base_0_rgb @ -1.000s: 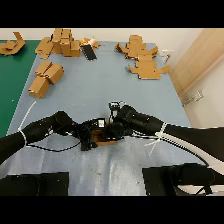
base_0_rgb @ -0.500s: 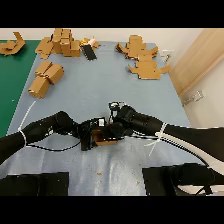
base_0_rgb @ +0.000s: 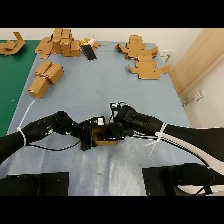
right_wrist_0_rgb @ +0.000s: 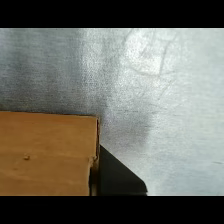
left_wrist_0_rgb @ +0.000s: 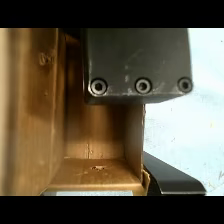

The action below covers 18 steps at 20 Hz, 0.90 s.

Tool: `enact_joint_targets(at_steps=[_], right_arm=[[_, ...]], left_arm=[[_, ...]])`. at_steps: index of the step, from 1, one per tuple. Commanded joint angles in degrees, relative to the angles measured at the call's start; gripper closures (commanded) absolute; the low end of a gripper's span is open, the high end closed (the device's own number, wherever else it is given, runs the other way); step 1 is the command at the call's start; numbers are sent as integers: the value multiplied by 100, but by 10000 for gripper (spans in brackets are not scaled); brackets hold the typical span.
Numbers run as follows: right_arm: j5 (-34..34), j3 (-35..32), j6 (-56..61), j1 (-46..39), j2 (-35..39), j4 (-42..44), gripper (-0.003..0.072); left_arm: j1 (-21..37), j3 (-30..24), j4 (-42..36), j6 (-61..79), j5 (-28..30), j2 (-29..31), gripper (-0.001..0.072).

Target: Fold the box.

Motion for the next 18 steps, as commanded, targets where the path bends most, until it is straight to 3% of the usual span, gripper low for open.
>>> enact_joint_targets(at_steps=[1,2,3,8,10,11,12,18], right_arm=[[-7,-4,24,2,0,-26,679],[-7,-4,22,2,0,-26,678],[0,-4,22,2,0,-33,678],[15,-4,24,2,0,-101,678],[13,-4,61,2,0,-138,677],[13,-4,74,2,0,-146,678],[15,-4,96,2,0,-149,678],[20,-4,155,2,0,-216,678]], left_arm=[[4,-4,81,-7,-149,-2,175],[4,-4,85,-7,-146,-2,298],[4,-4,105,-7,-151,-2,475],[4,-4,107,-26,-162,-2,473],[4,-4,107,-31,-186,-2,470],[4,-4,101,-44,-190,2,370],[4,-4,72,-70,-188,2,170],[4,-4,-133,-68,-236,2,159]])
